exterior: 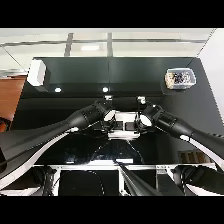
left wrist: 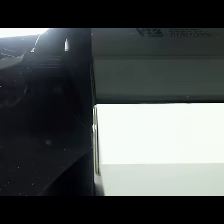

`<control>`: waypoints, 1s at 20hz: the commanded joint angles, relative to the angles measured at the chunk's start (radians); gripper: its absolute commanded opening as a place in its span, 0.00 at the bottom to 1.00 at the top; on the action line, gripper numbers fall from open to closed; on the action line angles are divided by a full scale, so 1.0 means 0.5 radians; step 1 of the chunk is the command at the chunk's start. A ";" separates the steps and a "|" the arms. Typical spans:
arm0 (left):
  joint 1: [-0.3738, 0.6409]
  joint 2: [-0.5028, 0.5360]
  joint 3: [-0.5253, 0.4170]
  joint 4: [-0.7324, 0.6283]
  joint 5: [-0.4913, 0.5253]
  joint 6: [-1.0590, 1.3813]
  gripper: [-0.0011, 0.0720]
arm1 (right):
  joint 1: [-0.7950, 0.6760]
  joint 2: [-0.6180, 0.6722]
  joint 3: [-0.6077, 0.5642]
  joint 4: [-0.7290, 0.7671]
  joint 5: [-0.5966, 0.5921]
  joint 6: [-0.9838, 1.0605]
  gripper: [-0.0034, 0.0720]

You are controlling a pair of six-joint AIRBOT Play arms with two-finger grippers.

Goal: Fold the box and place the chain.

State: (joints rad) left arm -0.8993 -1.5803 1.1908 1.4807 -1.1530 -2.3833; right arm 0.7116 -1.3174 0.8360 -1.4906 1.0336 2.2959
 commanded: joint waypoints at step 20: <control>0.002 -0.001 -0.001 -0.002 0.001 0.002 0.05 | 0.001 0.054 0.114 0.032 0.311 -0.279 0.47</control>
State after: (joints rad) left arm -0.8993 -1.5803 1.1908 1.4807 -1.1545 -2.3825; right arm 0.7113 -1.3056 0.8852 -1.4738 1.1179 2.2208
